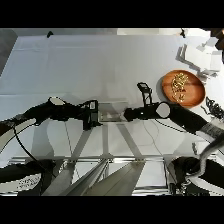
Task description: Fold the box and place the chain.
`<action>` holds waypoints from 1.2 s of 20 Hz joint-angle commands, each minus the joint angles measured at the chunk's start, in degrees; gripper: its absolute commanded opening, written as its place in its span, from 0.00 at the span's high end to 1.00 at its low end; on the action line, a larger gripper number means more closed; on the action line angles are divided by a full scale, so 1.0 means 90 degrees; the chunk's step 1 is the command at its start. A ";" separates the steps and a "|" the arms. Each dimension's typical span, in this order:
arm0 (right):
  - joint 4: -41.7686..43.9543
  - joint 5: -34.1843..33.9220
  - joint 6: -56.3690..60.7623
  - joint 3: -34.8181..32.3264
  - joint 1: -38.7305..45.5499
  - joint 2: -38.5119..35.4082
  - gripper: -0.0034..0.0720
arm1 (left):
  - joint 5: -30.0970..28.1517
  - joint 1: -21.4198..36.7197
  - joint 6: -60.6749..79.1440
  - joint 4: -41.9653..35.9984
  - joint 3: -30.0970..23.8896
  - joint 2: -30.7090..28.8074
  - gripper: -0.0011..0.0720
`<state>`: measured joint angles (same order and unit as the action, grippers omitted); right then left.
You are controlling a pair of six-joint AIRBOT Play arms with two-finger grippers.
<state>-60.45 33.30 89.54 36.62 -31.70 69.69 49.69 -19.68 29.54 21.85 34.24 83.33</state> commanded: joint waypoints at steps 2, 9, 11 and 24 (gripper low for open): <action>-0.1348 0.0396 0.1039 0.0600 -0.0355 0.0041 0.23 | 0.0000 -0.0005 0.0000 0.0002 -0.0005 -0.0002 0.56; -0.3458 0.1630 0.3101 0.1406 -0.0993 0.0884 0.24 | 0.0000 -0.0005 0.0000 0.0002 -0.0005 -0.0002 0.56; -0.3738 0.1656 0.3823 0.1596 -0.1110 0.1081 0.24 | 0.0000 -0.0005 0.0000 0.0002 -0.0005 -0.0002 0.56; -0.4461 0.2329 0.6098 0.2081 -0.1469 0.1532 0.87 | 0.0000 -0.0005 0.0000 0.0002 -0.0005 -0.0002 0.56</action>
<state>-99.48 52.23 141.78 55.11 -44.51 83.20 49.78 -19.73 29.50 21.45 34.24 83.33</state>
